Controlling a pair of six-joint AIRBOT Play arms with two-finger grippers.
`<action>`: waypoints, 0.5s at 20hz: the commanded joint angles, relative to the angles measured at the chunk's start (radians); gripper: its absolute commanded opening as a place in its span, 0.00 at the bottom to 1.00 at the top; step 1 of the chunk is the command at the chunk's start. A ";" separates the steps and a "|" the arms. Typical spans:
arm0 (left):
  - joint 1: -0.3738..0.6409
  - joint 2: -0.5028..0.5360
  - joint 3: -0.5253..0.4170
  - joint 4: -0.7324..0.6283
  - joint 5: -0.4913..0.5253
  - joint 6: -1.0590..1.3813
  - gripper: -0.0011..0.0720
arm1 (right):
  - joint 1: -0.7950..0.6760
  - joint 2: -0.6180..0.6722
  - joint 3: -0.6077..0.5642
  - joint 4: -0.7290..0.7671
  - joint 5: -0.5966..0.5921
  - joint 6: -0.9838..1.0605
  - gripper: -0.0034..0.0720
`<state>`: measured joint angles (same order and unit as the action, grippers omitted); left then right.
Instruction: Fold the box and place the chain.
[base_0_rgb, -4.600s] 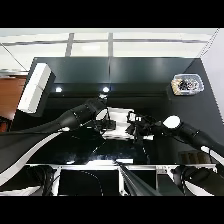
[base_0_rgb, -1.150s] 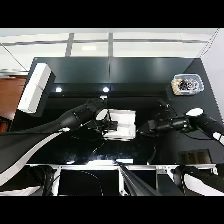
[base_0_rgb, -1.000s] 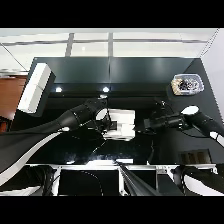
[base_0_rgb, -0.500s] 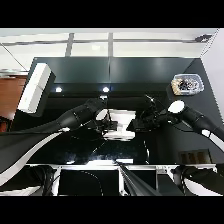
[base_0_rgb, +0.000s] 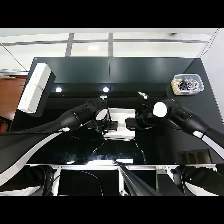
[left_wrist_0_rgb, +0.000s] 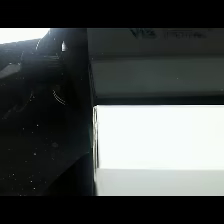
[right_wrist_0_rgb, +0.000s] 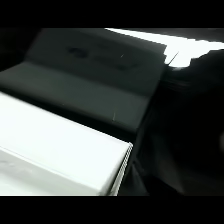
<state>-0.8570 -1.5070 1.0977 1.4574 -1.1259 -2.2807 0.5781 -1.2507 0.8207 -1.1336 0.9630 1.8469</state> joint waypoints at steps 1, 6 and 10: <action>0.001 -0.001 0.001 0.000 -0.001 0.000 0.05 | 0.098 -0.008 0.059 -0.201 0.055 0.265 0.52; 0.001 -0.001 0.001 0.003 -0.001 0.000 0.05 | 0.159 -0.052 0.068 -0.237 0.093 0.379 0.52; 0.001 -0.001 0.001 0.003 -0.003 0.000 0.05 | 0.178 -0.093 0.073 -0.230 0.108 0.387 0.37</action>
<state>-0.8570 -1.5070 1.0977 1.4582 -1.1275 -2.2803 0.7372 -1.3190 0.8871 -1.3510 1.0504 2.1998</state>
